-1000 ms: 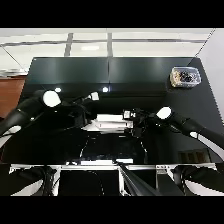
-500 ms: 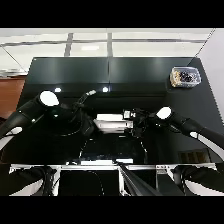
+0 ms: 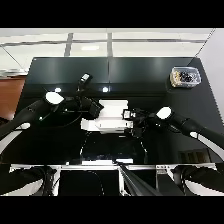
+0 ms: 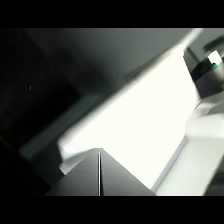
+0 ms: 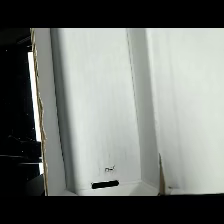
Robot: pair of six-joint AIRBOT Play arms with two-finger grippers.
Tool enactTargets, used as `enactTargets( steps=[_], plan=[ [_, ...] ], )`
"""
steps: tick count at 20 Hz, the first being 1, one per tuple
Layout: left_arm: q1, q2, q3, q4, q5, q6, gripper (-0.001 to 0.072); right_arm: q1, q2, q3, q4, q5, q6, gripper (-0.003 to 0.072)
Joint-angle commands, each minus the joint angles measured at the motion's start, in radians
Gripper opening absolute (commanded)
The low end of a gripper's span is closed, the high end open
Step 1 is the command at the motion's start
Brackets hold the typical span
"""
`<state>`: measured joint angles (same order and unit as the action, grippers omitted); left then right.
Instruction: Fold the box and place the chain.
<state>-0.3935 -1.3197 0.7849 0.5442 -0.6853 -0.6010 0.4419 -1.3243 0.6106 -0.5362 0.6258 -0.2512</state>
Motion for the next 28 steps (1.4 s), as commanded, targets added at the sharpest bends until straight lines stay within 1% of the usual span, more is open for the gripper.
enactTargets(
  steps=[1, 4, 5, 7, 8, 9, 11, 13, 15, 17, 18, 19, 20, 21, 23, 24, 26, 28],
  plan=[
    [-0.001, -0.063, 0.000, 0.031, -0.051, 0.004, 0.0027, 0.001, 0.000, 0.000, 0.000, 0.000, 0.000, 0.0094],
    [-0.001, -0.117, 0.000, 0.023, -0.113, 0.002, 0.0026, 0.001, 0.000, 0.000, 0.000, 0.000, 0.000, 0.0094],
    [-0.001, -0.121, 0.000, 0.020, -0.120, 0.004, 0.0025, 0.001, 0.000, 0.000, 0.000, 0.000, 0.000, 0.0094],
    [0.002, -0.098, 0.007, 0.026, -0.113, 0.009, 0.0024, 0.001, 0.000, 0.000, 0.000, 0.000, 0.000, 0.0093],
    [0.008, -0.075, 0.018, 0.060, -0.114, 0.007, 0.0024, 0.001, 0.000, 0.000, 0.000, 0.000, 0.000, 0.0093],
    [0.018, -0.042, 0.031, 0.112, -0.125, -0.002, 0.0024, 0.001, 0.000, 0.000, 0.000, 0.000, 0.000, 0.0094],
    [0.055, 0.055, 0.050, 0.238, -0.156, -0.063, 0.0024, 0.001, 0.000, 0.000, 0.000, 0.000, 0.000, 0.0094],
    [0.104, 0.172, 0.040, 0.305, -0.225, -0.087, 0.0024, 0.001, 0.000, 0.000, 0.000, 0.000, 0.000, 0.0094],
    [0.119, 0.272, -0.022, 0.304, -0.256, -0.050, 0.0025, 0.001, 0.000, 0.000, 0.000, 0.000, 0.000, 0.0094],
    [0.106, 0.317, -0.088, 0.309, -0.282, 0.107, 0.0027, 0.001, 0.000, 0.000, 0.000, 0.000, 0.000, 0.0094],
    [0.104, 0.319, -0.105, 0.312, -0.304, 0.154, 0.0053, 0.001, 0.000, 0.000, 0.000, 0.000, 0.000, 0.0094],
    [0.098, 0.319, -0.107, 0.314, -0.310, 0.172, 0.0281, 0.001, 0.000, 0.000, 0.000, 0.000, 0.000, 0.0094],
    [0.093, 0.317, -0.107, 0.314, -0.291, 0.201, 0.0554, 0.001, 0.000, 0.000, 0.000, 0.000, 0.000, 0.0094],
    [0.083, 0.313, -0.108, 0.315, -0.259, 0.264, 0.0713, 0.001, 0.000, 0.000, 0.000, 0.000, 0.000, 0.0094],
    [0.069, 0.286, -0.107, 0.323, -0.232, 0.480, 0.0708, 0.001, 0.000, 0.000, 0.000, 0.000, 0.000, 0.0094],
    [0.061, 0.262, -0.107, 0.328, -0.237, 0.602, 0.0707, 0.001, 0.000, 0.000, 0.000, 0.000, 0.000, 0.0094],
    [0.035, 0.211, -0.107, 0.344, -0.229, 0.709, 0.0698, 0.001, 0.000, 0.000, 0.000, 0.000, 0.000, 0.0094],
    [0.001, 0.157, -0.107, 0.346, -0.196, 0.732, 0.0697, 0.001, 0.000, 0.000, 0.000, 0.000, 0.000, 0.0094]
  ],
)
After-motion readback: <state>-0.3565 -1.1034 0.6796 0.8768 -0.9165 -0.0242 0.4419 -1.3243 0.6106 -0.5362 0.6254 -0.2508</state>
